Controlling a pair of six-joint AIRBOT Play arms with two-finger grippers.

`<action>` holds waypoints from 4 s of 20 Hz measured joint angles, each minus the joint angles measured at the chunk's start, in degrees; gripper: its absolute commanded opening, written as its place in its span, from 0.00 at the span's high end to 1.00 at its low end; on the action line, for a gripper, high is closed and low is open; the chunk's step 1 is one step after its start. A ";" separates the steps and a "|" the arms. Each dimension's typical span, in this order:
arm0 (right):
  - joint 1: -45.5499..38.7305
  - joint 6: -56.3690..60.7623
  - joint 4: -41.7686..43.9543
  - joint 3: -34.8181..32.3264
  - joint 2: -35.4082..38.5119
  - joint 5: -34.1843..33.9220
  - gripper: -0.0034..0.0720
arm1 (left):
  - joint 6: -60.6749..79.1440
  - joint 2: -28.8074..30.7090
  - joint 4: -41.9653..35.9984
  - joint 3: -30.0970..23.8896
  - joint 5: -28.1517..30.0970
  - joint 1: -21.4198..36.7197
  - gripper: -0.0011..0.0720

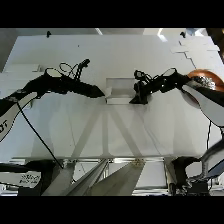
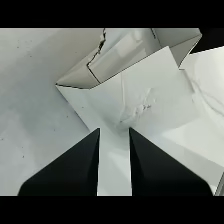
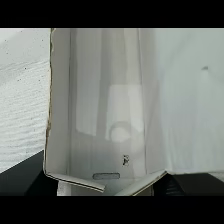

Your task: Fold the box and place the chain.

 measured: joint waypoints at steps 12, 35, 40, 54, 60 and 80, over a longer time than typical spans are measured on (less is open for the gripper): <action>-0.02 -0.22 -0.11 0.00 0.00 0.11 0.29 | 1.42 -3.80 -2.12 0.02 0.02 -2.62 0.43; 0.00 -0.07 -0.07 0.00 0.00 0.11 0.29 | 2.67 -4.17 -7.30 -0.04 5.35 -2.78 0.21; -0.02 -0.11 -0.07 0.00 0.00 0.11 0.29 | 2.60 -4.42 -8.55 -0.04 5.86 -3.56 0.22; 0.00 -0.13 -0.09 0.00 0.00 0.11 0.29 | 2.40 -4.39 -4.33 -0.02 12.33 -5.53 0.22; 0.00 -0.17 -0.07 0.00 0.00 0.09 0.29 | 2.43 -2.78 -0.70 0.00 14.40 -5.90 0.32; 0.00 -0.09 -0.09 0.00 0.00 0.13 0.29 | -0.85 -0.26 6.47 0.00 14.51 -6.08 0.12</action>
